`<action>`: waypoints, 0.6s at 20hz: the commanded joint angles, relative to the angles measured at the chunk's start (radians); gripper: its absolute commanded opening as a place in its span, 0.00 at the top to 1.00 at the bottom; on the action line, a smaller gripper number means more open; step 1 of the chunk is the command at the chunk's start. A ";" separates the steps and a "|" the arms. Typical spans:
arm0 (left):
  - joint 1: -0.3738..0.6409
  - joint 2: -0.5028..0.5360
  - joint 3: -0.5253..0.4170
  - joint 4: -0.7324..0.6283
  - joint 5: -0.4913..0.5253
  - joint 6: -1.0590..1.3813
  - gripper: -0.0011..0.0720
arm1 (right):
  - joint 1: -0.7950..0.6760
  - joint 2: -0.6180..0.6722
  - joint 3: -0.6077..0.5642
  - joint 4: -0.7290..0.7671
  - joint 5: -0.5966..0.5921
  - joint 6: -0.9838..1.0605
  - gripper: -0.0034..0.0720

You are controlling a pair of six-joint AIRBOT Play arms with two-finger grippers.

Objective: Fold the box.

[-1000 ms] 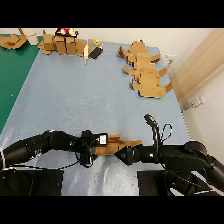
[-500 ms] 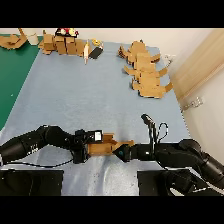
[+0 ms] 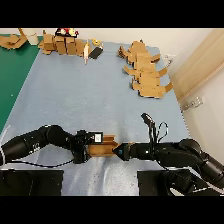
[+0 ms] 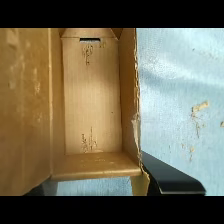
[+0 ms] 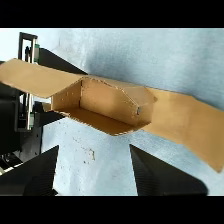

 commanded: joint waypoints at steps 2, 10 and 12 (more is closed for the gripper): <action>0.001 -0.008 0.000 -0.043 0.010 0.039 0.65 | 0.000 0.000 0.001 -0.002 0.003 0.000 0.02; 0.001 -0.035 0.000 -0.047 0.008 0.057 0.65 | 0.000 -0.001 0.001 -0.010 0.002 0.000 0.16; 0.001 -0.036 0.000 -0.047 0.007 0.058 0.65 | 0.000 -0.001 0.001 -0.011 0.003 0.000 0.23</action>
